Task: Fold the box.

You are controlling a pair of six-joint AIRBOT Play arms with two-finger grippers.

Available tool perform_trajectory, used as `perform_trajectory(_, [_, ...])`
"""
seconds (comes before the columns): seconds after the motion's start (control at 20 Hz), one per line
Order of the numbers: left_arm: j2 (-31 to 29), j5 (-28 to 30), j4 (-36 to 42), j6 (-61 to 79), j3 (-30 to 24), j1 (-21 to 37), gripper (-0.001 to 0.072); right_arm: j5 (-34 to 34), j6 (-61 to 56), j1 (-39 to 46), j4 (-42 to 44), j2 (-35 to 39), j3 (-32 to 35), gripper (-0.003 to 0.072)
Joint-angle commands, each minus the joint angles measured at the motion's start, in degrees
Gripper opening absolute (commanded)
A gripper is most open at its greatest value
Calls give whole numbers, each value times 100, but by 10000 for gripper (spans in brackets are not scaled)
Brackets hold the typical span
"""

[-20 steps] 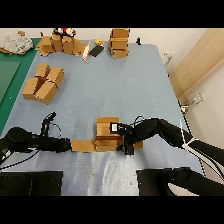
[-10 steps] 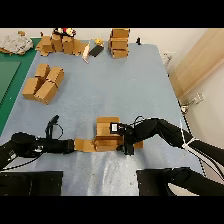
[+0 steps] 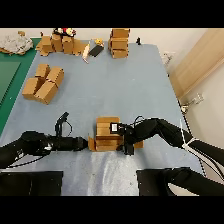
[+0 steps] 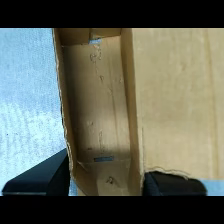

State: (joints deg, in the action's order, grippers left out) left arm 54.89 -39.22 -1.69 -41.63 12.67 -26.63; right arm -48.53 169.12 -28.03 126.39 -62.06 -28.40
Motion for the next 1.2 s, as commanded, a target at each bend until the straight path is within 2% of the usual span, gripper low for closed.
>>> perform_trajectory(0.0, [17,256,66,-192,146,-238,10,0,2,-4,0,0,2,441])
perform_trajectory(0.25, [20,435,66,-343,404,-584,10,0,0,-4,0,0,2,441])
perform_trajectory(0.7, [17,319,-181,-754,437,-586,14,0,2,-4,-2,0,2,441])
perform_trajectory(0.75, [17,284,-249,-780,437,-575,142,0,0,-4,0,0,2,441])
perform_trajectory(0.8, [17,284,-299,-879,437,-575,345,0,2,-4,-2,0,2,441])
perform_trajectory(1.15, [17,133,-306,-887,435,-577,350,0,0,-4,0,0,2,441])
